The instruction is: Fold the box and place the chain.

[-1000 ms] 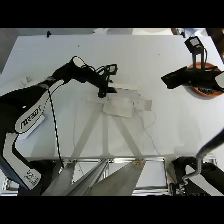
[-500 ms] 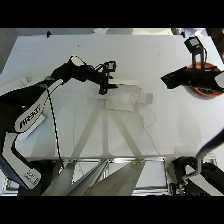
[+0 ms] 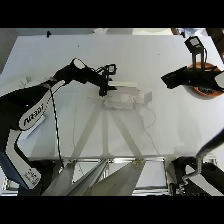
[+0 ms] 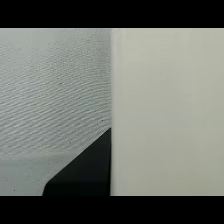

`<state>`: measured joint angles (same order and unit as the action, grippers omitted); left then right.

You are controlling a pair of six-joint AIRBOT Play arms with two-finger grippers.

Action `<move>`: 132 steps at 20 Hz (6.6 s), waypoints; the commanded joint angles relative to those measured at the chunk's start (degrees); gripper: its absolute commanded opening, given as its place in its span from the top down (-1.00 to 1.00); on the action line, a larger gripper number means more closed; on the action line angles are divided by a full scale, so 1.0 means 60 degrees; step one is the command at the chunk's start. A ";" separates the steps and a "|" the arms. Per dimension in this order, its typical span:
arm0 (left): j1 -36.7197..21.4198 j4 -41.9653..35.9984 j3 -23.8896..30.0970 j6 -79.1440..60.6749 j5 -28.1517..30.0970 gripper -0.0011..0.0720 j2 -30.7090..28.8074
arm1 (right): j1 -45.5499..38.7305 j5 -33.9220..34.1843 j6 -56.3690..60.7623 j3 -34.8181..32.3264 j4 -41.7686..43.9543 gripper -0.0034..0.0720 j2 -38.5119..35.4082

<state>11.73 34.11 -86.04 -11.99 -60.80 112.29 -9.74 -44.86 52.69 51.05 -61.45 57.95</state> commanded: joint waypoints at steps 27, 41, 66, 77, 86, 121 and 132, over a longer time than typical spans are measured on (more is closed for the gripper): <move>0.0018 0.0211 -0.0004 0.0754 0.0273 0.96 -0.0157 | 0.0004 0.0040 -0.0783 0.0004 0.0328 -0.24 0.0007; 0.0015 0.0328 -0.0004 0.0754 0.0193 0.95 -0.0098 | 0.0004 -0.0776 -0.1596 0.0004 0.0936 -0.24 0.0004; 0.0015 0.0324 -0.0004 0.0754 0.0164 0.94 -0.0098 | 0.0539 -0.2830 -1.0189 -0.0889 0.3716 -0.92 -0.0892; 0.0015 0.0324 -0.0004 0.0754 0.0164 0.94 -0.0098 | 0.1854 0.0106 -1.1060 -0.3140 0.4011 -0.92 0.1486; 0.0015 0.0324 -0.0004 0.0754 0.0164 0.94 -0.0098 | 0.2149 0.2630 -1.1092 -0.3140 0.6065 -0.92 0.2601; 0.0015 0.0324 -0.0004 0.0754 0.0164 0.94 -0.0098 | 0.1344 0.0798 -1.0983 -0.2295 0.3854 -0.92 0.2794; 0.0015 0.0324 -0.0004 0.0754 0.0164 0.94 -0.0098 | 0.1840 0.2827 -1.0375 -0.2477 0.5839 -0.92 0.2834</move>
<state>11.77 36.03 -86.06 -7.46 -59.81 111.66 1.06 -32.32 -11.86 36.23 -28.12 74.94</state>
